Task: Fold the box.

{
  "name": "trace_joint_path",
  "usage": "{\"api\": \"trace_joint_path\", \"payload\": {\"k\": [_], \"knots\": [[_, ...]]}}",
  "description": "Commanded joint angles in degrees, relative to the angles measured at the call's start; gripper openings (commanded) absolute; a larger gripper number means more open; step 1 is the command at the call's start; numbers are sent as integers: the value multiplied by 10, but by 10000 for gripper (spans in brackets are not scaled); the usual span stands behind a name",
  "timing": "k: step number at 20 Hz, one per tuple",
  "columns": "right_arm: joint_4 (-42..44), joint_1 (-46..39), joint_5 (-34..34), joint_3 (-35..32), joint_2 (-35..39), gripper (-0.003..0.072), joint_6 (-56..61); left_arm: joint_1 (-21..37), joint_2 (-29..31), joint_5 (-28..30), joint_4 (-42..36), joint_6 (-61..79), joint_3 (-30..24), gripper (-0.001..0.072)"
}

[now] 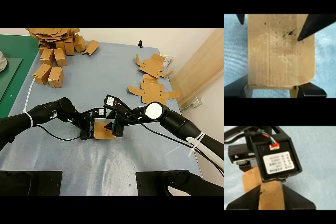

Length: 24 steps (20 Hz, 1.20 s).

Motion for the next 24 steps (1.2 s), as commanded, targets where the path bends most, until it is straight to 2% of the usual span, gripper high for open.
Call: {"api": "trace_joint_path", "payload": {"k": [1, 4, 9, 14, 18, 24], "knots": [[-45, 8, 22, 0, 1, 427, -10, 0, 0, 1, 0, 0, 0, 480], [-94, 38, 56, 0, 1, 427, -10, 0, 0, 7, 0, 0, 0, 480], [-172, 73, 33, 0, 1, 441, -7, 0, 0, 19, 0, 0, 0, 480], [-251, 77, -15, 0, 1, 441, 71, 0, 0, 18, 0, 0, 0, 480], [-262, 109, 19, 0, 3, 441, 76, 0, 0, 19, 0, 0, 0, 480], [-280, 143, -8, -3, -1, 438, 83, 0, 0, 18, 0, 0, 0, 480]]}}
